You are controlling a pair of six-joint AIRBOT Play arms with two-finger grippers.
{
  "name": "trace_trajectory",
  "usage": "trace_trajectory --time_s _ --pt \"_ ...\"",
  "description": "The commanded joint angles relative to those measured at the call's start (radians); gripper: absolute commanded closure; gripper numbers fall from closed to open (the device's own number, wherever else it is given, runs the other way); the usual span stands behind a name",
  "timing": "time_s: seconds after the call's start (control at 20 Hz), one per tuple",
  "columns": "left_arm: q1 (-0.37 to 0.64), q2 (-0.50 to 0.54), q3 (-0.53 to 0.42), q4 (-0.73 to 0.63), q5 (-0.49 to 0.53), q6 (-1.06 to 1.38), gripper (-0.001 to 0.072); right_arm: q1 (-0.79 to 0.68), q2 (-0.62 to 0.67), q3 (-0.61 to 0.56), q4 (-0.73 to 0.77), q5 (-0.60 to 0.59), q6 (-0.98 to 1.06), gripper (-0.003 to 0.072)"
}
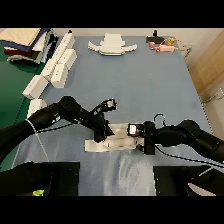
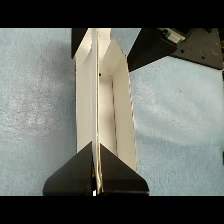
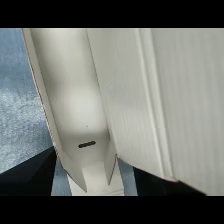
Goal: Fold the box.
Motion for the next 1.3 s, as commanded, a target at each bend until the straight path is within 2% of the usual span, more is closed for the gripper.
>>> trace_trajectory --time_s 0.0,0.25,1.25 --pt "-0.001 0.000 0.000 0.000 0.002 0.000 0.0696 -0.006 -0.010 -0.001 0.068 0.001 -0.061 -0.0014" --pt "-0.001 0.000 0.000 0.000 0.002 0.000 0.0696 -0.097 -0.010 0.000 0.095 -0.014 -0.093 -0.0015" --pt "-0.001 0.000 0.000 0.000 0.002 0.000 0.0696 -0.096 -0.010 0.000 0.098 -0.039 -0.092 -0.0032"
